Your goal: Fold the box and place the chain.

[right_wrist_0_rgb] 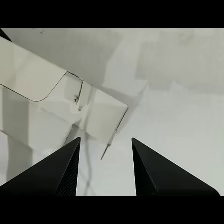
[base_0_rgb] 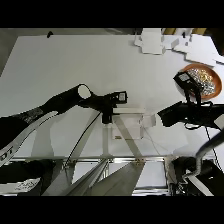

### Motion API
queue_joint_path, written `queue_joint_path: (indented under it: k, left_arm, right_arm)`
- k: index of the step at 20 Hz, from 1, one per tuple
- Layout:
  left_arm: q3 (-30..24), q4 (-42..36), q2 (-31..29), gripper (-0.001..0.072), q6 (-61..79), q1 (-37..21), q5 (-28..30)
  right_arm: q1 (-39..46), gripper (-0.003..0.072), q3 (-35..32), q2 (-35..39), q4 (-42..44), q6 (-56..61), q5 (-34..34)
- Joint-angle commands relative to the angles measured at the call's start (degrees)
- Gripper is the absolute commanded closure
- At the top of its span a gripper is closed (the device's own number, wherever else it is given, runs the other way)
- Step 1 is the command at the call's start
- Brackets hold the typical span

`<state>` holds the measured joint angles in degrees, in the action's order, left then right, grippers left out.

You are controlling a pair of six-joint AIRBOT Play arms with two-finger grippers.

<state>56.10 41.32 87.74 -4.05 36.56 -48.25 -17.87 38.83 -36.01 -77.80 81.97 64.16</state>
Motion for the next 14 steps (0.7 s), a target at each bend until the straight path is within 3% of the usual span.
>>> queue_joint_path:
  k: [1,14]
  left_arm:
    - [0.0,1.2,0.0,0.0704,0.2,0.0,0.1]
    - [0.0,1.1,0.0,0.0704,0.2,0.0,0.8]
  right_arm:
    - [0.0,0.0325,0.0,0.0,0.0,0.0,0.0]
    - [0.0,0.0326,0.0,0.0,0.0,0.0,1.4]
